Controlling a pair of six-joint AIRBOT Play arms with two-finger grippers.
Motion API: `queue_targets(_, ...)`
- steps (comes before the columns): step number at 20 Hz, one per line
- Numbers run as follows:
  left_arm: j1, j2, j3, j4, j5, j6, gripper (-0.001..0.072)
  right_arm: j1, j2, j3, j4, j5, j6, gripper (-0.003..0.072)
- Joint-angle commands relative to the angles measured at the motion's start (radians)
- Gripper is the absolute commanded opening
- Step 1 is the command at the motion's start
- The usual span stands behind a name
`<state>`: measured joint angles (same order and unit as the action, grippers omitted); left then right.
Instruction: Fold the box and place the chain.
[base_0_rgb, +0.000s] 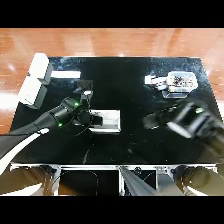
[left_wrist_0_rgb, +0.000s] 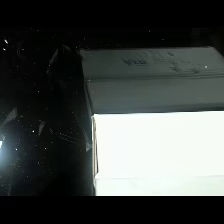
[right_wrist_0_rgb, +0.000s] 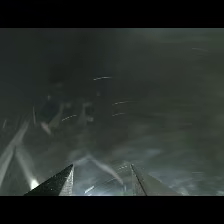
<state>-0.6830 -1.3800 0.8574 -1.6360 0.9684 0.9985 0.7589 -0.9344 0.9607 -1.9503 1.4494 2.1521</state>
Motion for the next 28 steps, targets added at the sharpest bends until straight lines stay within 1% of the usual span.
queue_targets(1, -0.003, 0.0, 0.0, -0.019, 0.003, 0.0, 0.0022, -0.307, 0.069, -0.069, -0.035, -0.161, -0.055, 0.0454)
queue_targets(2, -0.003, 0.0, 0.0, -0.019, 0.0, 0.0, 0.0022, -0.412, 0.058, -0.068, -0.018, -0.268, -0.097, 0.0455)
queue_targets(3, -0.003, 0.0, 0.0, -0.019, 0.0, 0.0, 0.0022, -0.526, 0.037, -0.068, 0.038, -0.372, -0.158, 0.0468)
queue_targets(4, -0.003, 0.0, 0.0, -0.018, 0.0, 0.0, 0.0022, -0.63, 0.008, -0.066, 0.121, -0.444, -0.23, 0.0629)
queue_targets(6, -0.003, 0.0, 0.0, -0.019, 0.003, 0.0, 0.0022, -0.814, -0.089, -0.041, 0.309, -0.521, -0.348, 0.0625)
queue_targets(7, -0.003, 0.0, 0.0, -0.019, 0.006, 0.0, 0.0022, -0.879, -0.149, -0.014, 0.364, -0.543, -0.391, 0.0625)
queue_targets(8, -0.003, 0.0, 0.0, -0.019, 0.008, 0.0, 0.0022, -0.919, -0.209, 0.022, 0.371, -0.558, -0.396, 0.0624)
queue_targets(10, -0.003, 0.0, 0.0, -0.019, 0.007, 0.0, 0.0022, -0.983, -0.35, 0.133, 0.36, -0.56, -0.396, 0.0617)
queue_targets(14, -0.003, 0.0, 0.0, -0.017, 0.011, 0.0, 0.0022, -1.031, -0.576, 0.349, 0.372, -0.529, -0.379, 0.0617)
queue_targets(16, -0.003, 0.0, 0.0, -0.004, 0.017, 0.0, 0.0022, -1.031, -0.661, 0.431, 0.382, -0.512, -0.357, 0.0617)
queue_targets(19, -0.001, 0.0, 0.0, 0.009, 0.023, 0.0, 0.0022, -1.03, -0.756, 0.526, 0.449, -0.51, -0.356, 0.0617)
queue_targets(22, -0.001, 0.0, 0.0, 0.009, 0.019, 0.0, 0.0022, -1.029, -0.804, 0.56, 0.457, -0.51, -0.349, 0.0617)
queue_targets(28, -0.001, 0.0, 0.0, 0.009, 0.019, 0.0, 0.0022, -1.029, -0.837, 0.56, 0.45, -0.528, -0.349, 0.0616)
